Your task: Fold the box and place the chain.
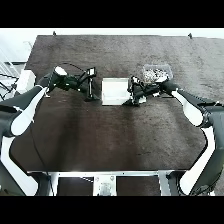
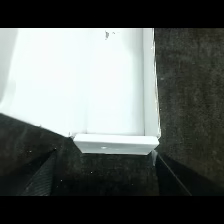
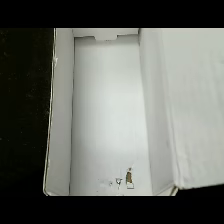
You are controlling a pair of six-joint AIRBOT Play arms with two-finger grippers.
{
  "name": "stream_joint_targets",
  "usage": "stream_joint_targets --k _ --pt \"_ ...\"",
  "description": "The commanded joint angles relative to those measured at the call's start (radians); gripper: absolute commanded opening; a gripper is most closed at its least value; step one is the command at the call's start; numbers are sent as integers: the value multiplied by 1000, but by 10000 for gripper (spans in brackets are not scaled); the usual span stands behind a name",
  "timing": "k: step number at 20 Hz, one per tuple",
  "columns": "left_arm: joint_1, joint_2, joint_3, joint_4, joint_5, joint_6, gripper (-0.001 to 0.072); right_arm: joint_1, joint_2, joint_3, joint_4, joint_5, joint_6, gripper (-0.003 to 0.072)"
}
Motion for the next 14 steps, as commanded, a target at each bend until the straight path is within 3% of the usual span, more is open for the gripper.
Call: stream_joint_targets --k 1,14 --pt "1 -39 5 -29 -22 58 714 0 0 0 0 0 0 553" --pt "1 -59 10 -70 -11 171 714 0 0 0 0 0 0 552"
